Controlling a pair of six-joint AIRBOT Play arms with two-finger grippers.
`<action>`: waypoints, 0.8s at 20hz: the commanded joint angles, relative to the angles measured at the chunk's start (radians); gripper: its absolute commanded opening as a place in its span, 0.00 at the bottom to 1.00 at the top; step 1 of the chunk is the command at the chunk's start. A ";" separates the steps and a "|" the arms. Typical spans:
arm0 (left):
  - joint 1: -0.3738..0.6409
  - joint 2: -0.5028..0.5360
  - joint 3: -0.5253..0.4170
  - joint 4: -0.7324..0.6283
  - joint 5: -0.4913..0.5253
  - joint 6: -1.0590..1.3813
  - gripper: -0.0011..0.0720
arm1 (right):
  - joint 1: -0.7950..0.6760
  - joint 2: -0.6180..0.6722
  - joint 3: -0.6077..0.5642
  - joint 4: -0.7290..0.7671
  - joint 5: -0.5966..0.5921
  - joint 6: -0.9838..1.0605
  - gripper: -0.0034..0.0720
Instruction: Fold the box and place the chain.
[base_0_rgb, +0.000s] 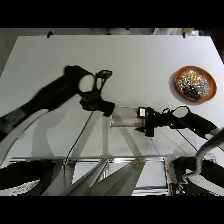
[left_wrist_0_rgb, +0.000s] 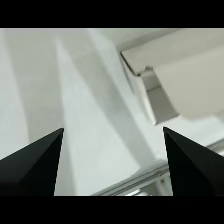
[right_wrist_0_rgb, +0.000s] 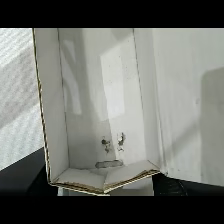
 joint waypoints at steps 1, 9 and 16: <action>0.097 0.093 -0.091 -0.076 0.007 0.517 0.97 | 0.000 0.000 0.000 0.000 0.001 0.000 0.48; 0.208 0.056 -0.517 -0.507 0.445 1.987 0.97 | 0.000 0.000 0.000 0.000 0.001 0.000 0.48; 0.176 -0.048 -0.517 -0.810 0.516 2.182 0.97 | 0.000 0.000 0.000 0.000 0.000 0.000 0.48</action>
